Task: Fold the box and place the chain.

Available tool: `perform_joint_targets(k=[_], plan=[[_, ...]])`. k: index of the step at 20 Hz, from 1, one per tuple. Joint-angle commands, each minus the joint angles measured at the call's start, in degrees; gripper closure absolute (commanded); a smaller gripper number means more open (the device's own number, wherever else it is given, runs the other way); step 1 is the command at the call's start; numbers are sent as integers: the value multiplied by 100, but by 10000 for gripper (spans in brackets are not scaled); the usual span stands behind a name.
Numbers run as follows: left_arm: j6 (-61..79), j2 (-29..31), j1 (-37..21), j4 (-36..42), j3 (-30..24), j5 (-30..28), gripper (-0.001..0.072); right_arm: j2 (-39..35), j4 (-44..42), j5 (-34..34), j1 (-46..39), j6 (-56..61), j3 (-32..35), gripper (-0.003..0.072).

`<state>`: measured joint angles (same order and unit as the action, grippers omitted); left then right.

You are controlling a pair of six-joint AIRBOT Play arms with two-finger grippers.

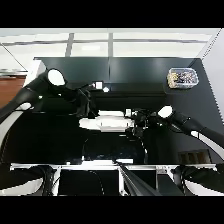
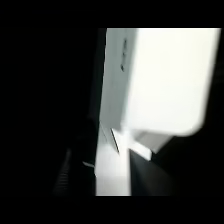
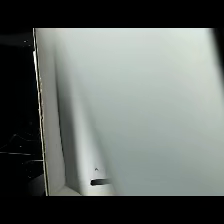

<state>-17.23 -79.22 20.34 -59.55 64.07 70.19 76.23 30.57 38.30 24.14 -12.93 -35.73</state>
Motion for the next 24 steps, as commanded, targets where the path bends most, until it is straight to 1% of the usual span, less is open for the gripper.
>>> perform_joint_targets(k=[1, 2, 3, 4, 5, 6, 7, 9, 10, 13, 15, 16, 18, 20, 22, 24], plan=[[-1582, 433, -144, -505, 31, 1432, 687, 0, 2, 7, 2, 0, 2, 390], [-1703, 428, -153, -317, 2, 1952, 680, 0, 2, 7, 2, 2, 4, 575], [-2011, 428, -140, 55, -116, 2190, 680, 2, 2, 7, 2, 2, 4, 625], [-2140, 428, -96, 586, -295, 2140, 680, 0, 0, 7, 2, 2, 2, 626], [-2100, 428, -20, 1250, -531, 1880, 681, 0, 0, 7, 2, 2, 4, 626], [-1777, 428, 44, 1860, -732, 1543, 680, 0, 2, 7, 2, 2, 4, 626], [-1303, 428, 61, 2424, -879, 1126, 680, 2, 2, 7, 2, 2, 2, 626], [-1102, 387, 68, 3051, -975, -98, 680, 0, 0, 7, 2, 2, 2, 626], [-1091, 348, 92, 3136, -975, -636, 680, 0, 0, 7, 2, 2, 2, 626], [-518, 293, 107, 3110, -975, -1888, 680, 0, 0, 4, 2, 2, 2, 627], [-518, 251, 107, 3062, -973, -2507, 678, 0, 0, 4, 2, 2, 4, 627], [-518, 205, 107, 2953, -973, -2653, 679, 2, 0, 4, 2, 2, 2, 627], [-535, 66, 146, 2337, -962, -2568, 679, 0, -2, 4, 2, 2, 2, 626], [-597, -98, 260, 1775, -962, -2306, 679, 0, -2, 4, 2, 2, 4, 627], [-815, -286, 358, 1646, -962, -2166, 679, 0, -2, 4, 2, 2, 2, 626], [-879, -448, 420, 1644, -960, -2159, 679, 0, -2, 4, 2, 2, 2, 626]])
